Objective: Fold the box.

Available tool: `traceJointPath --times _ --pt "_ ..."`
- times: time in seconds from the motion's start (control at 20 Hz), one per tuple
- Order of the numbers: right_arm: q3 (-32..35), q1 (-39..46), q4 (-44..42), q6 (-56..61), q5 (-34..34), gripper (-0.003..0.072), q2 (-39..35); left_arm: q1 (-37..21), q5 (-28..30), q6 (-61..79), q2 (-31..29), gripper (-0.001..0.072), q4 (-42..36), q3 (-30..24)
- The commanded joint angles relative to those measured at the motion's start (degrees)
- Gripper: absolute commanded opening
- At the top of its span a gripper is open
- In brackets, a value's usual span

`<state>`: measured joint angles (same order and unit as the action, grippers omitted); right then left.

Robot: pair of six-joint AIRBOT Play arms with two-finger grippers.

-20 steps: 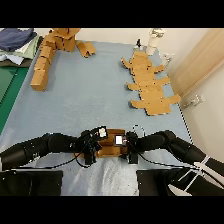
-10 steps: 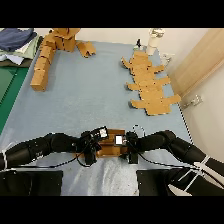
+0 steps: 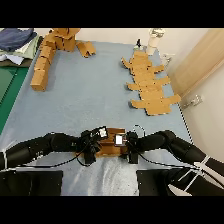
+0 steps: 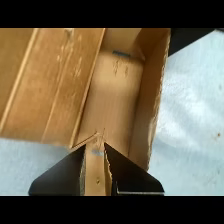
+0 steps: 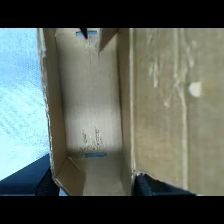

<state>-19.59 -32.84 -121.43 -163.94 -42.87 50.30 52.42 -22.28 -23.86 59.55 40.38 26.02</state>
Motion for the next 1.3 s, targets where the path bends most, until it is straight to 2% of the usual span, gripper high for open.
traceJointPath --times 0.0,0.05,0.15,0.25,0.3,0.4,0.45,0.5,0.55,0.6,0.65,0.7,0.75,0.85,0.9,0.95,1.0,1.25 --pt "0.0 0.0 0.0 0.0 0.1 0.0519 0.0 -2.2 -4.2 -4.1 -1.5 0.0188 7.5 0.0" --pt "0.0 0.0 0.0 0.0 0.1 0.0518 0.0 -3.4 -6.3 -6.3 -2.5 0.0163 10.5 0.0" --pt "0.0 0.0 0.0 0.0 0.1 0.0519 0.0 -5.7 -11.0 -9.2 -4.9 0.0163 15.6 0.0" --pt "0.0 0.0 0.0 0.0 0.1 0.0519 0.0 -6.3 -14.5 -9.0 -6.9 0.0165 16.0 0.0" --pt "0.0 0.0 0.0 0.0 0.1 0.0519 0.0 -5.9 -15.7 -8.9 -7.3 0.0188 16.0 0.0" --pt "0.0 0.0 0.0 0.0 0.1 0.0518 0.0 -4.4 -16.9 -8.7 -7.4 0.0194 16.0 0.0" --pt "0.0 0.0 0.0 0.0 0.1 0.0519 0.0 -3.3 -16.8 -8.5 -7.4 0.0270 16.0 0.0" --pt "0.0 0.0 0.0 0.0 0.1 0.0519 0.0 -2.0 -16.5 -8.3 -7.4 0.0553 16.0 0.0" --pt "0.0 0.0 0.0 0.0 0.1 0.0518 0.0 -0.9 -15.6 -8.2 -7.4 0.0638 16.0 0.0" --pt "0.0 0.0 0.0 0.0 0.1 0.0518 0.0 -0.1 -14.4 -8.2 -7.4 0.0638 16.0 0.0" --pt "0.0 0.0 0.0 0.0 0.1 0.0519 0.0 0.4 -12.9 -8.2 -7.4 0.0590 16.0 0.0" --pt "0.0 0.0 0.0 0.0 0.1 0.0518 0.0 0.5 -11.0 -8.1 -7.4 0.0406 16.0 0.0" --pt "0.0 0.0 0.0 0.0 0.1 0.0518 0.0 0.5 -9.2 -8.1 -7.3 0.0329 16.0 0.0" --pt "0.0 0.0 0.0 0.0 0.1 0.0518 0.0 0.5 -5.9 -8.2 -6.3 0.0327 15.7 0.0" --pt "0.0 0.0 0.0 0.0 0.1 0.0519 0.0 0.5 -5.2 -8.2 -5.8 0.0298 14.7 0.0" --pt "0.0 0.0 0.0 0.0 0.1 0.0518 0.0 0.6 -5.1 -8.1 -5.2 0.0137 13.0 0.1" --pt "0.0 0.0 0.0 0.0 0.1 0.0519 0.0 0.9 -5.0 -8.1 -5.0 0.0105 11.3 0.2" --pt "0.0 0.0 0.0 0.0 0.1 0.0519 0.0 2.2 -4.8 -8.1 -4.9 0.0105 7.5 0.2"
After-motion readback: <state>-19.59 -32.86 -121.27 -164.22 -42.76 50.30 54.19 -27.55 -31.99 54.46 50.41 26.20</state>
